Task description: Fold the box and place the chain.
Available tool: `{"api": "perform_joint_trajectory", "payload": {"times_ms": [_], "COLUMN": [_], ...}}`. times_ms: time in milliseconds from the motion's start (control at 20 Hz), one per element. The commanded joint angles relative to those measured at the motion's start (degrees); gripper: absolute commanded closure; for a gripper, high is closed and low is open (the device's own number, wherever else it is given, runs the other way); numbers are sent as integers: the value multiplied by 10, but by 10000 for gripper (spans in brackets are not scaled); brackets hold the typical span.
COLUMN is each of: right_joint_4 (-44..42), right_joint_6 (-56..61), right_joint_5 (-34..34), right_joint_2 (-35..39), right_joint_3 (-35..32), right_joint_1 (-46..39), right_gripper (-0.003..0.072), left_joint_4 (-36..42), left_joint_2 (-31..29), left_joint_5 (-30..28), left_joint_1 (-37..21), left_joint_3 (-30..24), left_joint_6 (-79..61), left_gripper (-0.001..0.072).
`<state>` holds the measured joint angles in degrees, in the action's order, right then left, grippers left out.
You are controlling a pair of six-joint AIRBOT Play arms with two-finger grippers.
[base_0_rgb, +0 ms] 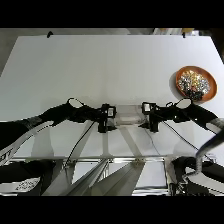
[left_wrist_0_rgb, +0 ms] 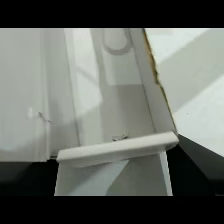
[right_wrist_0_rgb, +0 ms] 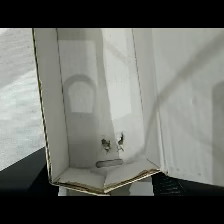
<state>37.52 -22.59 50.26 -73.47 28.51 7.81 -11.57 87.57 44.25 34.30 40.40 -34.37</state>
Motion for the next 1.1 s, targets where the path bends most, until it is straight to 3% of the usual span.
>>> {"api": "perform_joint_trajectory", "payload": {"times_ms": [0,150,200,250,300,350,1050], "right_joint_4": [2,2,2,2,2,2,1], "right_joint_6": [-2,-2,-2,-2,-2,-2,-2], "right_joint_5": [1,1,1,1,1,1,7], "right_joint_2": [0,0,0,0,0,0,0], "right_joint_3": [0,0,0,0,0,0,0], "right_joint_1": [0,0,0,0,0,0,0], "right_gripper": [350,350,350,350,350,350,350], "left_joint_4": [26,14,10,10,10,10,10], "left_joint_2": [1,1,1,1,1,1,1], "left_joint_5": [-26,-30,-28,-28,-28,-28,-28], "left_joint_1": [4,11,12,11,11,11,11], "left_joint_3": [0,0,0,0,0,0,0], "left_joint_6": [3,3,3,3,3,3,3], "left_gripper": [15,35,191,409,578,652,642]}}
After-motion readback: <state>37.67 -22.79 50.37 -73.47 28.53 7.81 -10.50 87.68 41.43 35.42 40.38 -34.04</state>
